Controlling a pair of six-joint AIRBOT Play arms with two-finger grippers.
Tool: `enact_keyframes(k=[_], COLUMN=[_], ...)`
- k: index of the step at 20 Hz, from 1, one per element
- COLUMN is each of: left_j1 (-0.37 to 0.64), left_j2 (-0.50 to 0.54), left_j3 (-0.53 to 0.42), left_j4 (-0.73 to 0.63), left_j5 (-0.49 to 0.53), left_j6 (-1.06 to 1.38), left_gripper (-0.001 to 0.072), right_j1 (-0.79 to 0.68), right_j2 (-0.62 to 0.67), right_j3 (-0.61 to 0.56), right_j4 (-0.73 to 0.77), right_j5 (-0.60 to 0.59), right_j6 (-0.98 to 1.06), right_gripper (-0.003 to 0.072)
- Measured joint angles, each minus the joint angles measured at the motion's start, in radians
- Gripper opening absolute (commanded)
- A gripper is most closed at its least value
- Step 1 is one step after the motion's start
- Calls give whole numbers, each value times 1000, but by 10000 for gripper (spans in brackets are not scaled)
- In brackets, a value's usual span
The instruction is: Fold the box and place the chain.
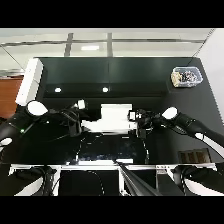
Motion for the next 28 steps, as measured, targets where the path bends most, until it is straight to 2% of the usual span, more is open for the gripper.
enact_keyframes(k=[3, 8, 9, 10, 11, 14, 17, 28], left_j1=[-33, -56, -57, -59, -60, -64, -74, -146], left_j2=[-70, -144, -150, -155, -161, -183, -200, -227], left_j3=[6, 30, 32, 34, 35, 38, 40, 41], left_j4=[-33, -102, -121, -138, -153, -187, -203, -306], left_j5=[26, 46, 48, 48, 48, 37, 20, 106], left_j6=[127, 204, 210, 214, 219, 224, 227, 227], left_gripper=[707, 704, 679, 637, 512, 267, 225, 221], right_j1=[0, 0, 0, 0, 0, 0, 0, 0], right_j2=[0, 0, 0, 0, 0, 0, 0, 0], right_j3=[0, 0, 0, 0, 0, 0, 0, 0], right_j4=[0, 0, 0, 0, 0, 0, -1, 0], right_j5=[0, 0, 0, 0, 0, 0, 1, 1], right_j6=[0, 0, 0, 0, 0, 0, 0, 2], right_gripper=[477, 477, 477, 477, 477, 477, 477, 477])
